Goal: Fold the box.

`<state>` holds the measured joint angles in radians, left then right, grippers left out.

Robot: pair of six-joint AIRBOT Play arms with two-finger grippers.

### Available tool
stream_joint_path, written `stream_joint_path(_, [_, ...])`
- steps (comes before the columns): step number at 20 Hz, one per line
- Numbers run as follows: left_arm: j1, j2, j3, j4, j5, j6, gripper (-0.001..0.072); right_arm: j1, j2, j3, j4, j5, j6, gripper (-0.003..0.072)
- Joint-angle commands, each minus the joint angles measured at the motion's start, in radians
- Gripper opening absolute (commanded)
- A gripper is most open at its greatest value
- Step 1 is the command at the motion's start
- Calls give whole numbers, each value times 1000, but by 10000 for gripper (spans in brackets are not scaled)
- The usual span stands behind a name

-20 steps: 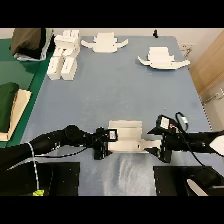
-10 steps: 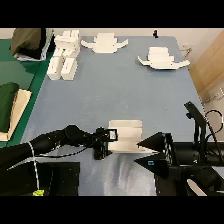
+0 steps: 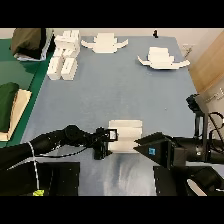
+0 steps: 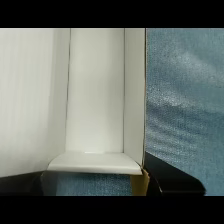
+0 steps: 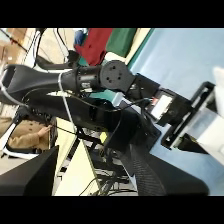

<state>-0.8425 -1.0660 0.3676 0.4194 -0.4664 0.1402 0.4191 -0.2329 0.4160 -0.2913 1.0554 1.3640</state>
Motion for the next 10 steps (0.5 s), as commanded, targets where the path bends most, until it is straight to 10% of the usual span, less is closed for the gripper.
stream_joint_path(1, [0,0,0,0,0,0,513,1,-72,0,-191,3,252,607])
stream_joint_path(4, [0,0,0,0,0,0,513,1,-227,1,-262,16,252,278])
stream_joint_path(10, [0,0,0,0,0,0,513,-1,-554,22,-243,-63,92,188])
